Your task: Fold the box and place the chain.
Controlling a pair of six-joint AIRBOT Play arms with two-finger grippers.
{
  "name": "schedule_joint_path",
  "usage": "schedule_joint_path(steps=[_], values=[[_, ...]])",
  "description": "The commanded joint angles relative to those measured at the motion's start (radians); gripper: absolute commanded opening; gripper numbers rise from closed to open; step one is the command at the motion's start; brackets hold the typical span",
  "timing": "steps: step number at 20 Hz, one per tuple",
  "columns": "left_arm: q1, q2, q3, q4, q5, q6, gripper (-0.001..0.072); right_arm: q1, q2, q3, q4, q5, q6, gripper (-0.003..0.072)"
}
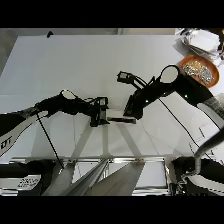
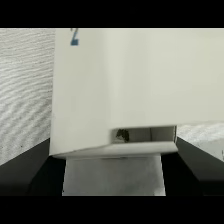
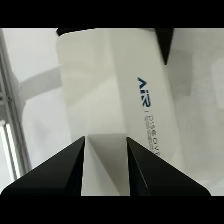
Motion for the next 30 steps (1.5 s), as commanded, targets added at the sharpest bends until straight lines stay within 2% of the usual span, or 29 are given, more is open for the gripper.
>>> schedule_joint_path(steps=[1, 5, 10, 13, 14, 20, 26, 30], values=[[0.000, 0.001, 0.001, 0.000, 0.000, 0.000, 0.0274, 0.052, 0.000, 0.000, -0.109, -0.016, -0.027, 0.0304], [0.000, 0.001, 0.001, 0.000, 0.000, 0.000, 0.0274, 0.109, 0.000, 0.000, -0.204, -0.112, -0.026, 0.0305], [0.000, 0.001, 0.001, 0.000, 0.000, 0.000, 0.0274, 0.150, 0.002, 0.000, -0.287, -0.137, -0.003, 0.0303], [0.000, 0.001, 0.001, 0.000, 0.000, 0.000, 0.0274, 0.150, 0.008, 0.000, -0.288, -0.149, 0.013, 0.0296], [0.000, 0.001, 0.001, 0.000, 0.000, 0.000, 0.0274, 0.150, 0.008, 0.000, -0.294, -0.150, 0.022, 0.0270], [0.000, 0.001, 0.001, 0.000, 0.000, 0.000, 0.0274, 0.159, 0.008, -0.002, -0.318, -0.159, 0.065, 0.0262], [0.000, 0.001, 0.001, 0.000, 0.000, 0.000, 0.0274, 0.181, 0.008, -0.029, -0.331, -0.244, 0.120, 0.0261], [0.000, 0.001, 0.001, 0.000, 0.000, 0.000, 0.0274, 0.184, 0.008, -0.031, -0.335, -0.235, 0.135, 0.0261]])
